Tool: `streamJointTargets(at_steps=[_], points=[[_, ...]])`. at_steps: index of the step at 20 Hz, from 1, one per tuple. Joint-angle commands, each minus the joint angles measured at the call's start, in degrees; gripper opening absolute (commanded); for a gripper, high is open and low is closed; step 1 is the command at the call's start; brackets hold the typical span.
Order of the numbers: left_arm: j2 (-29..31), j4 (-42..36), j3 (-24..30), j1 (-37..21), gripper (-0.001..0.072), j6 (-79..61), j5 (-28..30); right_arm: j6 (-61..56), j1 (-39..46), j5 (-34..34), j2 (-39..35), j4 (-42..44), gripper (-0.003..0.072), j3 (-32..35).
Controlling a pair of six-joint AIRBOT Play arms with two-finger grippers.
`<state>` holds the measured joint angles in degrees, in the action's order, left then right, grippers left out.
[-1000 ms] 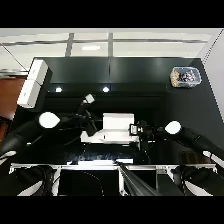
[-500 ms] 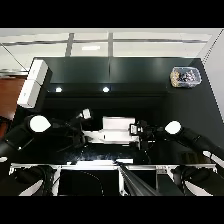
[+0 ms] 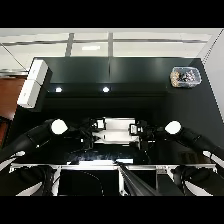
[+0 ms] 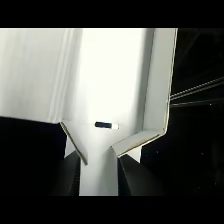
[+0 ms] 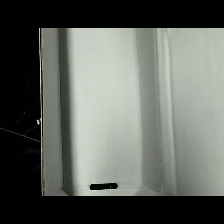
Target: Fold the box and place the chain.
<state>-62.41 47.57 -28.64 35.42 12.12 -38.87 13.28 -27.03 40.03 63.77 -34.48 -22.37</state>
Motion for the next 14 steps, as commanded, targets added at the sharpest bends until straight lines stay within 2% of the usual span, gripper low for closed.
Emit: streamJointTargets(at_steps=[1,9,11,14], points=[[-0.6,-2.9,0.0,0.8,0.0274,-0.3,1.2,0.0,0.0,0.0,0.0,0.0,0.0402,0.0],[-2.2,-11.6,0.0,1.6,0.0274,-1.8,1.2,0.0,0.0,0.0,0.0,0.0,0.0403,0.0],[-3.6,-15.4,0.0,3.0,0.0274,-4.7,2.4,0.0,0.0,0.0,0.0,0.0,0.0403,0.0],[-3.9,-16.0,0.0,4.9,0.0274,-5.1,6.2,0.0,0.0,0.0,0.0,0.0,0.0403,0.0]])
